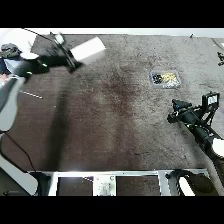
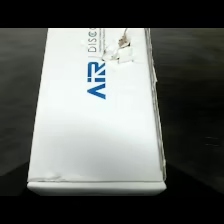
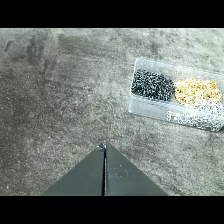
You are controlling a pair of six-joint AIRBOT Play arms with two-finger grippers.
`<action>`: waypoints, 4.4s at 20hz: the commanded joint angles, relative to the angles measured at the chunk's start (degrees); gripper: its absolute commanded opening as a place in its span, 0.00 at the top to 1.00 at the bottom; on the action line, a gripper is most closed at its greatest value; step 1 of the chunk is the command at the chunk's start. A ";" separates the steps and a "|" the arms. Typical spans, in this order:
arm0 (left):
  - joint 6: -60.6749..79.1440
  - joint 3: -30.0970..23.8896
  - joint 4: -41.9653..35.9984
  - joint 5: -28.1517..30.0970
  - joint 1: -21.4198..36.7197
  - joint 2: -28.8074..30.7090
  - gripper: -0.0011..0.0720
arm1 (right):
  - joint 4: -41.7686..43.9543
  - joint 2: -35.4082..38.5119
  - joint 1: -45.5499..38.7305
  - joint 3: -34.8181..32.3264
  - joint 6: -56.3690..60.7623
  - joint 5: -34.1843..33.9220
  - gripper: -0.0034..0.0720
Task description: Fold the box and place the chain.
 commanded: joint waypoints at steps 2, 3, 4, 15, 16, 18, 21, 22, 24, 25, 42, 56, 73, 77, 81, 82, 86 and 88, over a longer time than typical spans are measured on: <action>-17.81 0.17 -0.31 22.43 10.97 6.01 0.97 | 0.00 0.04 -0.02 -0.04 0.02 -0.07 0.95; -23.87 -0.20 1.49 24.55 13.55 5.84 0.97 | 0.00 0.04 -0.02 -0.04 0.02 -0.07 0.95; -29.53 -0.26 5.25 24.63 15.87 5.18 0.97 | 0.00 0.04 -0.02 -0.04 0.02 -0.07 0.94; -42.64 -0.04 23.02 23.10 23.37 -7.13 0.97 | 0.00 0.04 -0.02 -0.04 0.04 -0.07 0.95; -42.64 0.02 22.99 23.06 23.37 -8.00 0.97 | 0.02 0.04 -0.02 -0.04 0.04 -0.04 0.95; -42.36 0.13 22.95 22.91 23.37 -9.49 0.97 | 0.02 0.04 0.00 -0.04 0.04 -0.04 0.95; -41.44 0.24 22.93 22.88 23.37 -10.67 0.97 | 0.00 0.04 0.02 -0.04 0.04 -0.04 0.95; -41.05 0.22 22.95 23.04 23.37 -10.86 0.97 | 0.02 0.04 0.02 -0.04 0.04 -0.04 0.94; -39.41 0.22 22.99 22.82 23.37 -11.30 0.97 | 0.02 0.04 0.02 -0.04 0.04 -0.04 0.94; -38.71 0.20 22.99 22.82 23.37 -11.41 0.97 | 0.00 0.04 0.02 -0.04 0.04 -0.04 0.94; -38.53 0.17 22.99 23.52 23.37 -13.03 0.18 | 0.00 0.04 0.02 -0.04 0.04 -0.04 0.94; -40.26 0.35 22.93 16.06 23.37 0.39 0.06 | 0.00 0.04 0.02 -0.04 0.02 -0.09 0.94; 8.96 -54.34 -30.05 32.52 13.33 57.40 0.98 | 0.00 0.04 0.02 -0.04 0.02 -0.09 0.95; 23.63 -68.65 -47.54 33.27 12.24 66.62 0.98 | 0.00 0.04 0.02 -0.04 0.02 -0.09 0.94; 34.29 -78.75 -59.71 33.53 12.24 76.22 0.98 | 0.00 0.04 0.02 -0.04 0.02 -0.09 0.95; 35.26 -80.21 -61.44 34.01 12.24 77.96 0.98 | 0.00 0.04 0.02 -0.04 0.02 -0.09 0.95; 36.04 -81.46 -62.77 34.07 12.24 79.58 0.98 | 0.00 0.04 0.02 -0.04 0.02 -0.07 0.94; 36.00 -81.46 -62.79 33.29 12.24 79.34 0.98 | 0.00 0.04 0.02 -0.04 0.02 -0.09 0.95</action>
